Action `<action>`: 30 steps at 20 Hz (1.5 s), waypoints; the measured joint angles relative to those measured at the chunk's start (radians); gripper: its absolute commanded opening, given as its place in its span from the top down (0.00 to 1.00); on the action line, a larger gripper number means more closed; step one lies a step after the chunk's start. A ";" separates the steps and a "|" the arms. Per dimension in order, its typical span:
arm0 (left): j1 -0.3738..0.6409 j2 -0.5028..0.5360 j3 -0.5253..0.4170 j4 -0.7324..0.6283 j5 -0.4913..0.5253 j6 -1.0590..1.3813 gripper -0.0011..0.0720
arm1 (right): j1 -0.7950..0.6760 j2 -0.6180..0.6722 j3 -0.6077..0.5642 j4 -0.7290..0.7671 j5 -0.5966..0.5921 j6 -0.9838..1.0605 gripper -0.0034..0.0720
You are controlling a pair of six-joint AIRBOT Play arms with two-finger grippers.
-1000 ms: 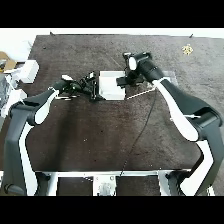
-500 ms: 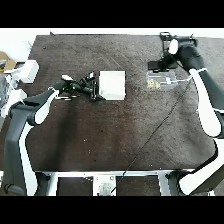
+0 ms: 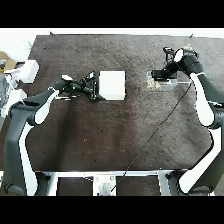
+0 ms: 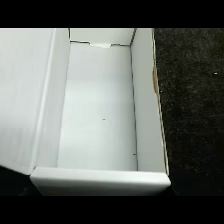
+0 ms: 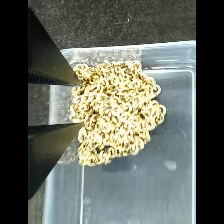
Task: Fold the box and place the chain.
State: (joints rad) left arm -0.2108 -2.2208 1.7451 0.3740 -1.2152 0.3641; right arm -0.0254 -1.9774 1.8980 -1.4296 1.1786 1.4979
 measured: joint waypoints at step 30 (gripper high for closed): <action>0.000 0.000 0.000 0.000 0.000 0.000 0.61 | 0.061 0.317 0.000 0.037 -0.011 -0.108 0.95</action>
State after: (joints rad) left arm -0.2108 -2.2208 1.7451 0.3737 -1.2148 0.3641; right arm 0.0353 -1.6604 1.8984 -1.3930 1.1679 1.3899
